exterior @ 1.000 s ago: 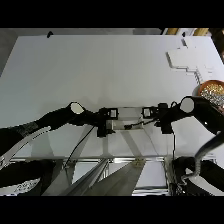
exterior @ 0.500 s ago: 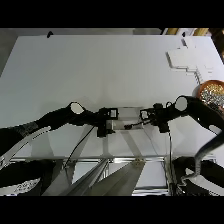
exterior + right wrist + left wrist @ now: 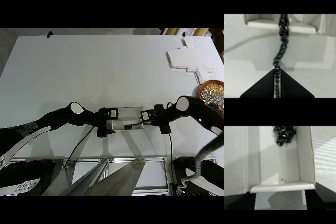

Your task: Fold the box and place the chain.

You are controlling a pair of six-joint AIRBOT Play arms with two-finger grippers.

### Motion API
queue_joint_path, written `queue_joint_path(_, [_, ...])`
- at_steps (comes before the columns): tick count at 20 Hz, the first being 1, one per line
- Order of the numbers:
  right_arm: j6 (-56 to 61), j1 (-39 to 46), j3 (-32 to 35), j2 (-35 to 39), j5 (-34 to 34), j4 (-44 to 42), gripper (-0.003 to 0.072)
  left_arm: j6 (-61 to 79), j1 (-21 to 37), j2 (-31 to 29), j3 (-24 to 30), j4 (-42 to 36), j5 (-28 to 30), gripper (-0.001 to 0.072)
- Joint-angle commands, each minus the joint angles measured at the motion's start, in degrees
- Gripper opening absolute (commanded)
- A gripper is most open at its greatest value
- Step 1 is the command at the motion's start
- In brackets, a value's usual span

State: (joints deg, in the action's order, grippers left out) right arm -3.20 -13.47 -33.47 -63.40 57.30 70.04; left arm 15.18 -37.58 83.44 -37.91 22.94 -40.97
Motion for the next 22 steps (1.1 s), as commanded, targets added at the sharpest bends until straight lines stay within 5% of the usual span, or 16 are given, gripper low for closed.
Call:
queue_joint_path(1, [0.35, 0.02, -0.09, 7.93, 3.91, -0.52, 0.0014, 0.02, -0.02, -0.04, 0.02, 0.02, 0.02, 0.0334])
queue_joint_path(6, [0.35, 0.02, -0.09, 19.08, 6.88, -13.88, 0.0014, 0.02, -0.02, -0.04, 0.02, 0.0, 0.02, 0.0334])
queue_joint_path(10, [0.33, -1.25, -0.09, 19.8, 5.33, -30.18, 0.0015, 0.02, -0.02, -0.04, 0.02, 0.0, 0.02, 0.0334])
queue_joint_path(20, [0.35, -19.45, -0.07, 8.61, -13.55, -31.28, 0.0025, 0.02, -0.02, -0.04, 0.02, 0.0, 0.02, 0.0334])
queue_joint_path(22, [0.35, -20.28, -0.09, 6.03, -16.92, -31.87, 0.0117, 0.02, -0.02, -0.04, 0.02, 0.0, 0.02, 0.0334])
